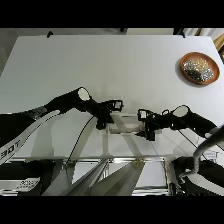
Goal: Fold the box and place the chain.
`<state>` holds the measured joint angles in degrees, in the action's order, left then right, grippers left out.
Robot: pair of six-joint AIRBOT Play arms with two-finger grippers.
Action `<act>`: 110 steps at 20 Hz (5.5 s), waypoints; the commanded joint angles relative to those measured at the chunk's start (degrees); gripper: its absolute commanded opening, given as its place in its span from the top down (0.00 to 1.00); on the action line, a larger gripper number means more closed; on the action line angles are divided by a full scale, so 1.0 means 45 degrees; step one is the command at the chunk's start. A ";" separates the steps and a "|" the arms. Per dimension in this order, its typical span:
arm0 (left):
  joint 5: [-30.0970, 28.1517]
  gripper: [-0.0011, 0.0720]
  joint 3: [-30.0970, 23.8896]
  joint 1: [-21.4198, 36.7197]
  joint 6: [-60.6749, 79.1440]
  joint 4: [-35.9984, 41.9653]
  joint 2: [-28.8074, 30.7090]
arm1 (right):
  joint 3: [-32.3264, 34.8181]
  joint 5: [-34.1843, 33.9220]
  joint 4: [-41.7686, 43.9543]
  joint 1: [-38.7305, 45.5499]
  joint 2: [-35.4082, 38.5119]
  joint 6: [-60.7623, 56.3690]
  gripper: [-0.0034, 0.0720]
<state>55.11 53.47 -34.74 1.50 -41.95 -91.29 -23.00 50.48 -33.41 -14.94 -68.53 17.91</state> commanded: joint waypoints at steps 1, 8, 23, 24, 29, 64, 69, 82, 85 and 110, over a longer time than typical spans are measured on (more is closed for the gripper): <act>0.0141 0.97 0.0000 0.0010 -0.0010 0.0024 0.0000 | 0.0005 0.0000 0.0000 -0.0010 -0.0005 0.0000 0.50; 0.0287 0.44 0.0000 0.0044 -0.0457 -0.0219 0.0583 | 0.0005 -0.0015 0.0000 -0.0010 -0.0005 0.0000 0.50; 0.0869 0.28 0.0000 0.0044 -0.5629 -0.6436 0.4167 | 0.0005 -0.0019 0.0000 -0.0015 -0.0005 0.0005 0.50; 0.1010 0.28 0.0000 0.0044 -0.6003 -0.6776 0.4663 | 0.0005 -0.0019 0.0005 -0.0010 -0.0005 0.0005 0.50; 0.1695 0.29 0.0000 0.0000 -0.6737 -0.5338 0.7038 | 0.0005 -0.0019 0.0005 -0.0015 -0.0005 0.0000 0.50; -0.1268 0.98 -0.0189 -0.1749 -0.8398 -0.1705 0.4857 | 0.0005 -0.1214 0.0000 -0.0010 -0.0005 0.0005 0.50; -0.4784 0.98 -0.0189 -0.1700 -0.9204 0.0471 0.3036 | 0.0005 -0.1214 0.0000 -0.0010 -0.0005 0.0005 0.50; -0.4964 0.98 -0.0189 -0.1744 -1.0676 0.0539 0.1734 | 0.0005 -0.1214 0.0000 -0.0010 -0.0005 0.0005 0.50; -0.4959 0.98 -0.0189 -0.1729 -1.0666 0.0529 0.2147 | 0.0005 -0.1214 0.0000 -0.0010 -0.0005 0.0010 0.50; -0.0879 0.98 -0.2531 -0.1273 -0.9180 -0.6037 0.4799 | 0.0005 -0.1209 0.0000 -0.0010 -0.0005 0.0010 0.50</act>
<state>52.42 44.58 -41.17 -44.10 -70.59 -68.93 -23.03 45.04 -33.43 -14.98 -68.53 17.96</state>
